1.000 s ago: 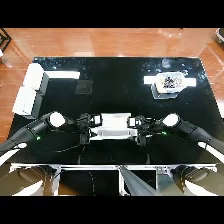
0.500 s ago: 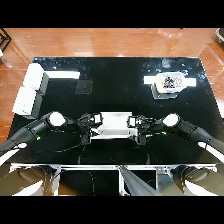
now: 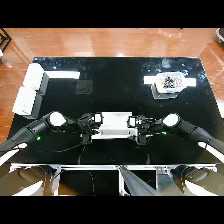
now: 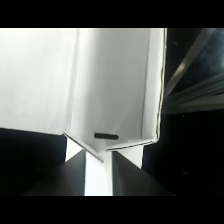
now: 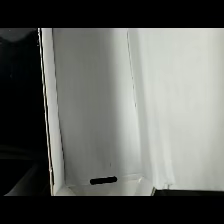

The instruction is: Fold the box and place the chain.

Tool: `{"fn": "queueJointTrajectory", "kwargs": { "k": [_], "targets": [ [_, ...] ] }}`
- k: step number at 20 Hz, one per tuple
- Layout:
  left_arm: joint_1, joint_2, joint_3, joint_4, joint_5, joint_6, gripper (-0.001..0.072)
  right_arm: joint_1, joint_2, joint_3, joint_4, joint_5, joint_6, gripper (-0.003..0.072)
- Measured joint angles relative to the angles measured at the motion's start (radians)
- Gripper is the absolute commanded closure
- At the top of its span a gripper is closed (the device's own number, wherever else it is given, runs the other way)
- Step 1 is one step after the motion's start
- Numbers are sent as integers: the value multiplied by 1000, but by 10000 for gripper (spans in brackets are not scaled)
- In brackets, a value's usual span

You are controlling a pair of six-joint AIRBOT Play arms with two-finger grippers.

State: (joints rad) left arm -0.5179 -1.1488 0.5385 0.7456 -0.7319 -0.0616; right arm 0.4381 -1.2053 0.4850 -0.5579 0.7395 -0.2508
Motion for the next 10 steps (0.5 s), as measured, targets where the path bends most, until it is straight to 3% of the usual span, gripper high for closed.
{"fn": "queueJointTrajectory", "kwargs": {
  "k": [10],
  "targets": [
    [-6,-33,0,-69,0,21,457,0,0,0,-1,1,0,228]
  ]
}}
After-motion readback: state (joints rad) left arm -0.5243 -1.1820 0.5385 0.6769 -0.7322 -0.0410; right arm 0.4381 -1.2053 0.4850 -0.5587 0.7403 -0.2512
